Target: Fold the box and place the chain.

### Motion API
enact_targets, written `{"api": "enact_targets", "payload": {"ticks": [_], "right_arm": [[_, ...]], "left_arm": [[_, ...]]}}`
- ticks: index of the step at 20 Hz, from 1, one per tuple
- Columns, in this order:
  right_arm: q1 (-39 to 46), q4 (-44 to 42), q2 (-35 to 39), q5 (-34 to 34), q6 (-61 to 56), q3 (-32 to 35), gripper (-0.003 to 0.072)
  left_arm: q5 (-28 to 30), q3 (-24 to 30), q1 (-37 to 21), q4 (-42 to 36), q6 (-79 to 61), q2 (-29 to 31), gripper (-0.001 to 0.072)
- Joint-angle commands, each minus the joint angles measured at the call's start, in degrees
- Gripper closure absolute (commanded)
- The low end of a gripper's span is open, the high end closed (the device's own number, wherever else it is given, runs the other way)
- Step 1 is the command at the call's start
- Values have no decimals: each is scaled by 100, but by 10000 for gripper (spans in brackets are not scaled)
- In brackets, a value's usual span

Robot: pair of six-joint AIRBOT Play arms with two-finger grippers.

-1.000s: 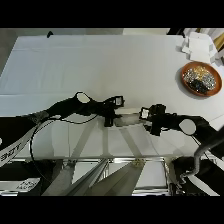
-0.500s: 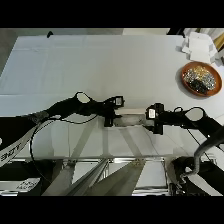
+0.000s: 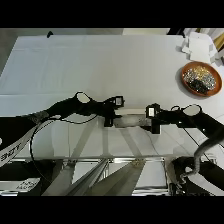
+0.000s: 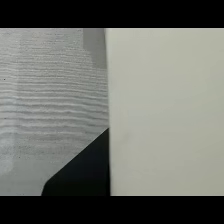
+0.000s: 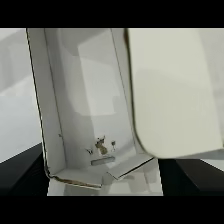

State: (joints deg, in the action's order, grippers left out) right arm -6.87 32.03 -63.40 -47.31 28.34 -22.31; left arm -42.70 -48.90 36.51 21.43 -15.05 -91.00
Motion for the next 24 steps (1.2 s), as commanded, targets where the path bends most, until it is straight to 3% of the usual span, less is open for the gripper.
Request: {"api": "enact_targets", "payload": {"ticks": [1,20,24], "right_arm": [[-9,-35,-131,-90,42,-7,24],[-122,-343,-511,107,221,-20,26],[-122,-334,-514,57,219,-20,72]], "left_arm": [[4,2,2,0,0,0,700],[4,2,2,0,0,0,700],[4,2,2,0,0,0,700]]}}
